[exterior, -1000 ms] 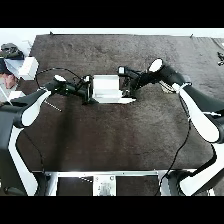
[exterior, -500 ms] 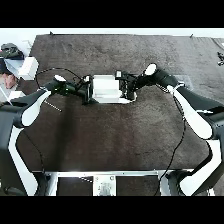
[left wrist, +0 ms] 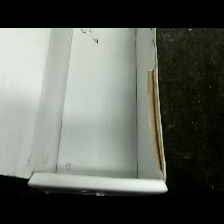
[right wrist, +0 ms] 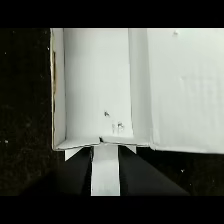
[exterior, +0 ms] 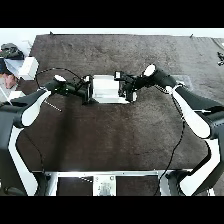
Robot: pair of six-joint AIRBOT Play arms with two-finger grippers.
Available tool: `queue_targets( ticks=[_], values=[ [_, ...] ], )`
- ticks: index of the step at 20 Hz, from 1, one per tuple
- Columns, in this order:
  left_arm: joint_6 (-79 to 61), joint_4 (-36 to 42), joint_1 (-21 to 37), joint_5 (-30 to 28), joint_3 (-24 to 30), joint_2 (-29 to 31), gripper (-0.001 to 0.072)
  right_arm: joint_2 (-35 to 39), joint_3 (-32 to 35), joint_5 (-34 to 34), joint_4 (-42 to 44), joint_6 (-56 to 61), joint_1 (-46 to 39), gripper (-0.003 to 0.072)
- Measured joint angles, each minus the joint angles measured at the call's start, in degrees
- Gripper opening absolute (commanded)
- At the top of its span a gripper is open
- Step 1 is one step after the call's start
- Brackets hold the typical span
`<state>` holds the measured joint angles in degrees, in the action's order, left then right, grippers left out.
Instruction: Fold the box and place the chain.
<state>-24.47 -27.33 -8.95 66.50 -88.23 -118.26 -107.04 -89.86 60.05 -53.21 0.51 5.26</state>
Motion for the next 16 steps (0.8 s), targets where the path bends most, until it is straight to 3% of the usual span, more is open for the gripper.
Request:
queue_targets(
  ticks=[6, 8, 12, 13, 14, 16],
  values=[
    [0.00, 0.00, 0.00, 0.02, 0.00, 0.00, 0.0347, -1.11, 0.00, -0.42, 3.21, -0.90, 0.48, 0.0215],
    [-0.02, 0.00, 0.00, 0.00, 0.00, 0.00, 0.0347, -1.31, 0.00, -0.76, 3.67, -1.55, 0.96, 0.0291],
    [0.00, 0.00, 0.00, 0.00, 0.00, 0.00, 0.0347, -1.49, 0.00, -2.34, 3.98, -2.34, 1.55, 0.0296],
    [0.00, 0.00, 0.00, 0.00, 0.00, 0.02, 0.0347, -1.51, 0.00, -2.64, 4.11, -2.43, 1.64, 0.0482],
    [0.00, 0.02, 0.00, 0.00, 0.00, 0.00, 0.0347, -1.51, 0.00, -2.75, 4.26, -2.49, 1.68, 0.0597],
    [0.02, 0.07, 0.00, -0.04, 0.00, 0.00, 0.0347, -1.51, 0.00, -2.97, 4.28, -2.64, 1.77, 0.0596]
  ],
)
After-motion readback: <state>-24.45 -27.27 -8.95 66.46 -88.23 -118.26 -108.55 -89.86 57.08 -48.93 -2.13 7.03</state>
